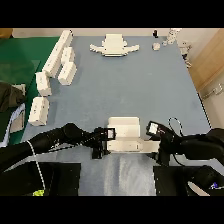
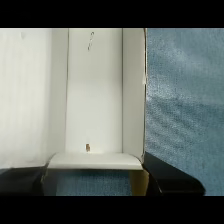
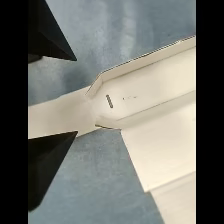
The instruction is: Fold the box.
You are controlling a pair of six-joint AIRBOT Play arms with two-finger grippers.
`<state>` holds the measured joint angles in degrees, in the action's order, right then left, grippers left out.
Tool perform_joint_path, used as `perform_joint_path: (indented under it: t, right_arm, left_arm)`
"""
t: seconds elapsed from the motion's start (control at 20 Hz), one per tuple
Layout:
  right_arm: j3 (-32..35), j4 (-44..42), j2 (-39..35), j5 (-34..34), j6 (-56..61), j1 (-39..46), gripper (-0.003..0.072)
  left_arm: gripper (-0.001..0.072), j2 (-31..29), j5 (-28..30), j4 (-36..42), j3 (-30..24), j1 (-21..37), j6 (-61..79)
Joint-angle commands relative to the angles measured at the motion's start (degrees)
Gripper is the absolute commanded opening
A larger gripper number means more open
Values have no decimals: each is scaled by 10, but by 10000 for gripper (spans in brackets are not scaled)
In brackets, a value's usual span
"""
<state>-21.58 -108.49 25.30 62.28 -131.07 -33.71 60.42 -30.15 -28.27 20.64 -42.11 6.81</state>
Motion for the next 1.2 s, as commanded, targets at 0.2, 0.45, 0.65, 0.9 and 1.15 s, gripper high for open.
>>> perform_joint_path:
  t: [0.2,0.45,0.65,0.9,1.15]
  right_arm:
    - [91,-52,24,-162,-223,0,702]
    - [90,-81,87,-228,-276,0,536]
    - [89,-109,94,-219,-276,-3,338]
    - [86,-115,104,-228,-276,-39,118]
    - [86,-122,129,-276,-276,-49,59]
  left_arm:
    - [519,0,0,0,1,0,0]
    - [519,0,0,0,1,0,0]
    - [519,0,0,0,1,0,0]
    - [519,0,0,0,1,0,0]
    - [519,0,0,0,1,0,0]
